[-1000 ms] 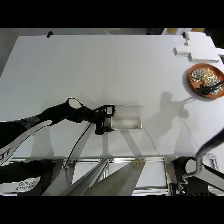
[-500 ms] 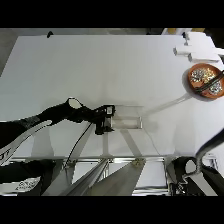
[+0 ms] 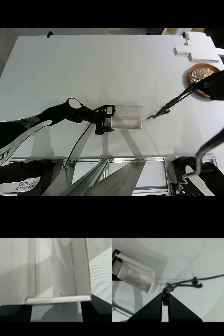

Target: Fold the box and place the chain.

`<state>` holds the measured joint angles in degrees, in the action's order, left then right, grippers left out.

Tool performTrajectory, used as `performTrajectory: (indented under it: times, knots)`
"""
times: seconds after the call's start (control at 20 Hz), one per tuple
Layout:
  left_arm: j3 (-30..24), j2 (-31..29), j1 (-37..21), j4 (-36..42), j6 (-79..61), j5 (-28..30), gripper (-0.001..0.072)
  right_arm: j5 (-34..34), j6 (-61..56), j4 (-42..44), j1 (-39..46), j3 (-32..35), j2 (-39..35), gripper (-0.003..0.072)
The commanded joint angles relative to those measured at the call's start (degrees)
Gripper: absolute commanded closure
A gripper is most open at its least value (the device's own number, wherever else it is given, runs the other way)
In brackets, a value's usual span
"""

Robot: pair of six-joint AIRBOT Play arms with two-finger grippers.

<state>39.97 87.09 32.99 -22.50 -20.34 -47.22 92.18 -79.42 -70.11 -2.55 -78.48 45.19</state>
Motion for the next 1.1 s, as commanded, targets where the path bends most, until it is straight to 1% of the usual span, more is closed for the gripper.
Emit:
performTrajectory:
  times: [0.0,0.1,0.25,0.3,0.35,0.4,0.45,0.55,0.6,0.65,0.8,0.9,1.05]
  knots:
    - [0.0,0.0,0.0,0.0,0.0,0.0,0.0675,-0.7,-2.2,-2.0,-5.1,0.0,-0.8,0.0663]
    - [0.0,0.0,0.0,0.0,0.0,-0.1,0.0675,-5.3,-4.5,-4.6,-5.4,0.0,-1.8,0.0663]
    - [0.0,0.0,0.0,0.0,0.0,-0.1,0.0675,-11.8,-4.6,-3.9,-5.4,0.1,-5.1,0.0664]
    - [0.0,0.0,0.0,0.0,0.0,-0.1,0.0675,-12.6,-4.5,-6.5,-5.4,1.0,-5.9,0.0664]
    - [0.0,0.0,0.0,0.0,0.0,-0.1,0.0675,-11.3,-4.8,-9.7,-5.4,2.9,-6.0,0.0664]
    - [0.0,0.0,0.0,0.0,0.0,-0.1,0.0675,-8.9,-5.0,-12.2,-5.4,6.5,-5.9,0.0664]
    - [0.0,0.0,0.0,0.0,0.0,-0.1,0.0675,-7.1,-5.0,-12.7,-5.4,10.8,-5.8,0.0664]
    - [0.0,0.0,0.0,0.0,0.0,-0.1,0.0675,-6.4,-4.7,-11.8,-5.4,19.0,-5.8,0.0664]
    - [0.0,0.0,0.0,0.0,0.0,-0.1,0.0675,-6.7,-4.7,-10.9,-5.4,20.9,-5.8,0.0664]
    - [0.0,0.0,0.0,0.0,0.0,-0.1,0.0675,-7.0,-4.5,-9.4,-5.4,21.1,-5.9,0.0664]
    - [0.0,0.0,0.0,0.0,0.0,-0.2,0.0675,-12.3,-4.5,-1.7,-5.4,21.0,-7.3,0.0664]
    - [0.0,0.0,0.0,0.0,0.0,-0.1,0.0675,-12.9,-3.6,2.5,-7.1,21.5,-7.2,0.0664]
    - [0.0,0.0,0.0,0.0,0.0,-0.1,0.0675,-15.5,-3.8,0.2,-13.2,25.6,-7.2,0.0663]
